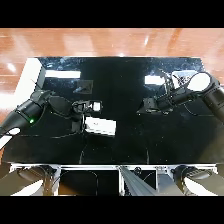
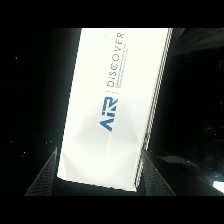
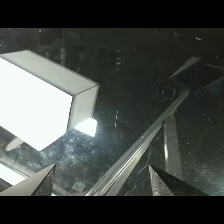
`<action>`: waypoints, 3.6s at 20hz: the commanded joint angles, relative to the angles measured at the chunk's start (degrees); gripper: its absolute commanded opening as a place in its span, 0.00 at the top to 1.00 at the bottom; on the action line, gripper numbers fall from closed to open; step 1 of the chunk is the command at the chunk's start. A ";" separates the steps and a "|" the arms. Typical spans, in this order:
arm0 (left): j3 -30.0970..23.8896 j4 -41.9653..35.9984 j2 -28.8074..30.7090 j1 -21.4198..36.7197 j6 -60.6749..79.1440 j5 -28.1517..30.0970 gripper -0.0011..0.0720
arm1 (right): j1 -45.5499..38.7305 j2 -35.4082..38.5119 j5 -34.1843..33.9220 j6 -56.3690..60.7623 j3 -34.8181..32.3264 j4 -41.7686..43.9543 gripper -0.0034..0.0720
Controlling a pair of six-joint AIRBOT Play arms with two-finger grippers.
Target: Fold the box and place the chain.
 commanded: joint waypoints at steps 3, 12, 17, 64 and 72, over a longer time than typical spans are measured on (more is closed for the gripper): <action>0.02 0.02 -0.02 0.04 0.09 0.22 0.17 | 0.00 0.02 -0.09 0.00 0.02 -0.11 0.03; 0.00 0.07 -1.11 -1.42 0.90 0.11 0.17 | 0.00 0.02 -0.31 0.00 0.02 -0.09 0.03; 0.00 0.72 -2.43 -2.32 0.87 -1.03 0.17 | 0.00 0.02 -0.28 -0.17 0.02 -0.09 0.03; -1.86 24.41 3.37 62.58 -41.59 -3.67 0.14 | 0.13 0.02 -5.81 -6.05 0.04 -0.02 0.00; 10.86 -4.20 7.67 55.36 -43.71 5.01 0.17 | 0.13 -0.09 -9.29 -7.67 8.98 -0.33 0.01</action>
